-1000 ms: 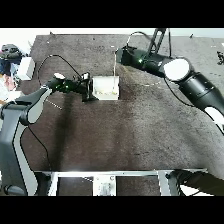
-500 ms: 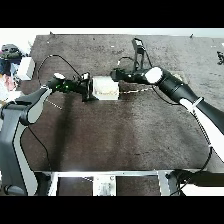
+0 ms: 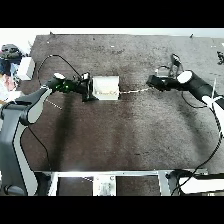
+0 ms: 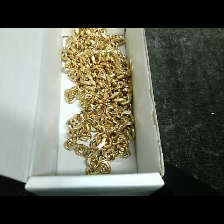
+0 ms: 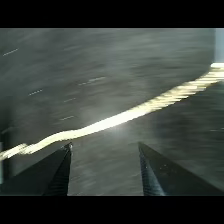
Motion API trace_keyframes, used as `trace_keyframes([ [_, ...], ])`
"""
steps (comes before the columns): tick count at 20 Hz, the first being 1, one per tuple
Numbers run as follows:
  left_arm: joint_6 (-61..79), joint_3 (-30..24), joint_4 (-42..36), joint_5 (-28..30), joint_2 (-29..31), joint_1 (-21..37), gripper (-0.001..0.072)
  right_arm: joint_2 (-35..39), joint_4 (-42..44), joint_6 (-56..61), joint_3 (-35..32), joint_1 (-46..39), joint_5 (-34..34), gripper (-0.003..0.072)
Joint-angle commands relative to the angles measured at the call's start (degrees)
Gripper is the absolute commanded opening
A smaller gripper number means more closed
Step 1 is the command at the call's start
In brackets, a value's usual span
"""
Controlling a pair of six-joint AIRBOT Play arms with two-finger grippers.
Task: Fold the box and place the chain.
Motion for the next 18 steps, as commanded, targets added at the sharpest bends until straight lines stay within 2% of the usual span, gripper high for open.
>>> trace_keyframes([
  [1,0.02,0.02,0.02,0.00,-0.02,0.00,0.0287,-2.32,1.42,1.60,-1.46,-3.93,-5.46,0.0465],
  [3,0.02,0.02,0.02,0.00,-0.02,0.00,0.0288,-4.72,4.28,1.55,-1.16,-3.91,-7.74,0.0464],
  [10,0.02,0.02,0.00,0.00,-0.02,0.00,0.0288,-12.44,7.82,1.55,3.50,-3.76,-8.74,0.0461],
  [12,0.02,0.02,0.00,0.00,-0.02,0.00,0.0287,-14.27,8.31,1.53,5.31,-3.61,-9.05,0.0190],
  [15,0.02,0.02,0.00,0.00,-0.02,0.00,0.0288,-14.73,8.61,0.70,6.05,-2.78,-9.38,0.0191],
  [17,0.02,0.02,0.00,0.00,-0.02,0.00,0.0288,-14.73,7.85,0.68,6.03,-2.36,-9.31,0.0029],
  [18,0.02,0.02,0.02,0.00,-0.02,0.00,0.0288,-14.69,7.87,0.68,6.03,-2.36,-9.09,0.0029],
])
